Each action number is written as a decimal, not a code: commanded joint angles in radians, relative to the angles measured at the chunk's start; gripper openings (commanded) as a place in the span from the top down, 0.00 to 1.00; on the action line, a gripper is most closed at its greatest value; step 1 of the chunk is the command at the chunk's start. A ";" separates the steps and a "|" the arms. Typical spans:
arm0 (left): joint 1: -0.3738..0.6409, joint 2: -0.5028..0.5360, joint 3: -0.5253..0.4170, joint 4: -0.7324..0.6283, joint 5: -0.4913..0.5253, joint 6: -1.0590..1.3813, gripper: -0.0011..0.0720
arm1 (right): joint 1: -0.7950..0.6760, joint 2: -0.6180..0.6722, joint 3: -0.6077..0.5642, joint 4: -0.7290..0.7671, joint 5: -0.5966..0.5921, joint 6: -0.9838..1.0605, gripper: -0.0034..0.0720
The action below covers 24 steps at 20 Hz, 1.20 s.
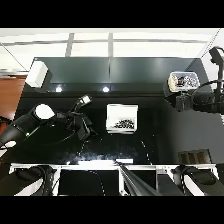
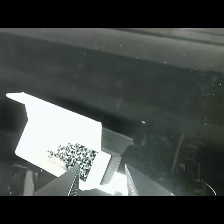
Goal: Fold the box and place the chain.
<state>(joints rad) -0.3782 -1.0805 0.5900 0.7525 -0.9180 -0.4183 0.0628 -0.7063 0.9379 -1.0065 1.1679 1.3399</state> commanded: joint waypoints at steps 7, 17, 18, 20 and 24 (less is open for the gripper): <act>-0.020 -0.223 0.072 -0.173 0.038 0.591 0.01 | 0.000 0.000 0.001 -0.013 -0.080 -0.002 0.48; -0.047 -0.340 0.159 -0.211 0.040 0.626 0.01 | 0.000 0.000 0.000 -0.046 -0.080 -0.005 0.48; -0.055 -0.343 0.163 -0.211 0.053 0.626 0.01 | 0.000 0.000 0.000 -0.046 -0.080 -0.005 0.48; -0.064 -0.343 0.163 -0.214 0.068 0.625 0.01 | 0.000 0.000 0.000 -0.046 -0.080 -0.005 0.48; -0.094 -0.344 0.163 -0.218 0.069 0.625 0.01 | 0.000 -0.001 0.000 -0.046 -0.081 -0.005 0.48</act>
